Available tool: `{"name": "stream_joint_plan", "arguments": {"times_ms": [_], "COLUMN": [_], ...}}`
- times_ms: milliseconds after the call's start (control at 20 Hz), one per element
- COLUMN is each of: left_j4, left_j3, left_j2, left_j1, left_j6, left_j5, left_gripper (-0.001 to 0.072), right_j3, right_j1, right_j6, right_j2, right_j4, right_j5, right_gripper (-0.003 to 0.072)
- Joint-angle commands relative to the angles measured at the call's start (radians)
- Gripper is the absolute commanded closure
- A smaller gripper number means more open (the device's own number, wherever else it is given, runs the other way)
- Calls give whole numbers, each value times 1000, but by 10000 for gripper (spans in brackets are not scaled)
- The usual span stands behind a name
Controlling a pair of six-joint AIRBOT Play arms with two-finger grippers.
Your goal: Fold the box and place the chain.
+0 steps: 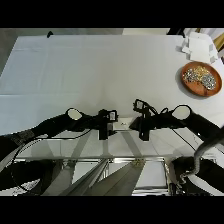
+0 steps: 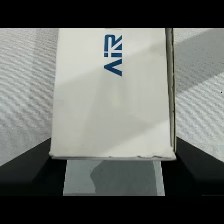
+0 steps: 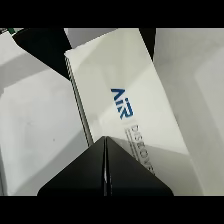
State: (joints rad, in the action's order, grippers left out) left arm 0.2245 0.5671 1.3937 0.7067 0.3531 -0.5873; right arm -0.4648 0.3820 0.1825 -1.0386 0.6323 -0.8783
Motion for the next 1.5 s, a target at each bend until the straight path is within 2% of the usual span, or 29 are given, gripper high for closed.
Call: {"name": "stream_joint_plan", "arguments": {"times_ms": [0, 100, 250, 350, 450, 550, 650, 950, 1250, 1450], "left_j4": [0, 0, 0, 0, 0, 0, 0, 0, 0, 0], "left_j3": [0, 0, 0, 0, 0, 0, 0, 0, 0, 0], "left_j2": [-1, -1, -1, -1, -1, -1, -1, -1, -1, -1], "left_j1": [-1, -1, -1, -1, -1, -1, -1, -1, -1, -1], "left_j6": [1, 1, 1, 1, 1, 1, 1, 1, 1, 1], "left_j5": [0, 0, 0, 0, 0, 0, 0, 0, 0, 0], "left_gripper": [297, 297, 297, 297, 297, 297, 297, 297, 297, 297], "right_j3": [-31, -48, -56, -56, -56, -56, -56, -56, -56, -56], "right_j1": [2, 2, -50, -107, -159, -184, -204, -259, -291, -291], "right_j6": [1, 35, 311, 564, 810, 1143, 1318, 1339, 1339, 1339], "right_j2": [93, 162, 245, 279, 289, 290, 289, 287, 287, 287], "right_j4": [-35, -34, 19, 163, 398, 626, 764, 880, 883, 882], "right_j5": [3, 4, -25, -80, -131, -123, -150, -217, -410, -431], "right_gripper": [672, 671, 671, 672, 672, 671, 671, 671, 670, 670]}}
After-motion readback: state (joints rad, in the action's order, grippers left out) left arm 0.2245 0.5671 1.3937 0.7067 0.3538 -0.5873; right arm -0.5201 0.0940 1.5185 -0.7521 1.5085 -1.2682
